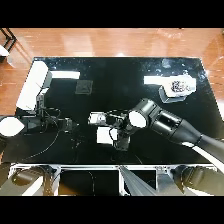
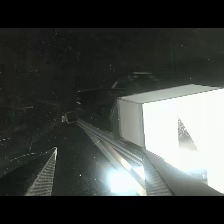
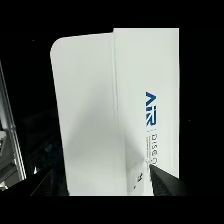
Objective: Fold the box and place the chain.
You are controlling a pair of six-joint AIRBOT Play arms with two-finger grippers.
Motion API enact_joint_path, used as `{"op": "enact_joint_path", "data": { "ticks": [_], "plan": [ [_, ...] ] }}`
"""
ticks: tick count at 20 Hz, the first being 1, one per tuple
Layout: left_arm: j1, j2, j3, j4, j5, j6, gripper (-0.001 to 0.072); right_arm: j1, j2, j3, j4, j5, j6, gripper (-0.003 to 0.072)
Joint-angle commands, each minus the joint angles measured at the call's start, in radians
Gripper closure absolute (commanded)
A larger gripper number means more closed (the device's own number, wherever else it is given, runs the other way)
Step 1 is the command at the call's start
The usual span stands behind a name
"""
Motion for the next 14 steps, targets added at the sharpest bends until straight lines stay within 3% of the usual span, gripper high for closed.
{"op": "enact_joint_path", "data": {
  "ticks": [1,8,14],
  "plan": [
    [0.0,-0.001,0.0,0.0,0.0,0.0,0.0083,0.003,-0.009,0.0,-0.012,-0.023,-0.002,-0.0006],
    [0.0,-0.001,0.0,0.0,0.0,0.0,0.0084,-0.004,-0.009,0.0,-0.011,-0.051,0.01,-0.0006],
    [0.0,-0.001,0.0,0.0,-0.001,0.0,0.0084,-0.059,-0.008,0.0,0.073,0.0,0.028,-0.0006]
  ]
}}
